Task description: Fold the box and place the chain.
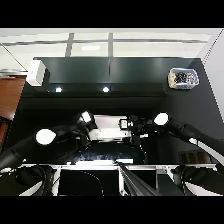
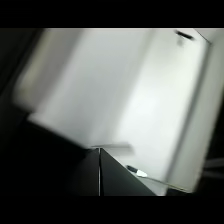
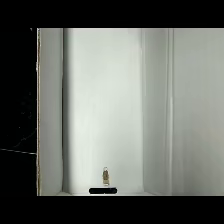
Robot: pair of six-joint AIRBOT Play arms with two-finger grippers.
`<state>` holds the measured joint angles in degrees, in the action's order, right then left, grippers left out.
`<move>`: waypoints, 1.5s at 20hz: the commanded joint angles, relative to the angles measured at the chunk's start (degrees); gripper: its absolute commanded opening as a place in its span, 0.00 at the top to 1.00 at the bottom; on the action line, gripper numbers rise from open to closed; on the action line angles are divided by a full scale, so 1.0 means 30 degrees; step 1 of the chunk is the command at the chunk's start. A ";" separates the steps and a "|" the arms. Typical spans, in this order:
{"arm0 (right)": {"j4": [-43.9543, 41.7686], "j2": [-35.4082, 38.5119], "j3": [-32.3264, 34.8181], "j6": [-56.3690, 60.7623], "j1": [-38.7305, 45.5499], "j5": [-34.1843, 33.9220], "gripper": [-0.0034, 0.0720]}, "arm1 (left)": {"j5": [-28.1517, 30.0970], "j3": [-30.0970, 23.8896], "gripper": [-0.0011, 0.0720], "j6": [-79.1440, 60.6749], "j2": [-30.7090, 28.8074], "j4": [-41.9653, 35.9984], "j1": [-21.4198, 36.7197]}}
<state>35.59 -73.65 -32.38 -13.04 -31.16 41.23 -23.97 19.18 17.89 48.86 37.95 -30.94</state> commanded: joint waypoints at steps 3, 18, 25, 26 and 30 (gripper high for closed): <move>0.0000 0.0000 0.0007 0.0000 -0.0015 0.0022 0.48 | -0.3861 0.0015 0.95 0.8648 -0.3483 0.3461 0.6390; 0.0000 0.0000 0.0007 0.0000 -0.0015 0.0022 0.48 | -1.2101 -0.0597 0.95 1.4724 0.5493 -0.0554 1.1948; 0.0000 0.0000 0.0007 0.0000 -0.0022 0.0022 0.48 | -1.1380 0.0153 0.95 1.4542 0.5880 -0.1617 0.8990; 0.0000 0.0000 0.0007 0.0000 -0.0022 0.0015 0.48 | -1.1715 0.0437 0.93 1.4426 0.5880 -0.1574 0.8728; 0.0000 0.0000 0.0007 0.0000 -0.0022 0.0015 0.48 | -1.2903 0.1865 0.20 1.3894 0.5450 -0.0998 0.8663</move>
<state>35.62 -73.65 -32.38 -13.04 -31.16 41.30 -60.62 22.28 60.53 65.87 34.46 -4.21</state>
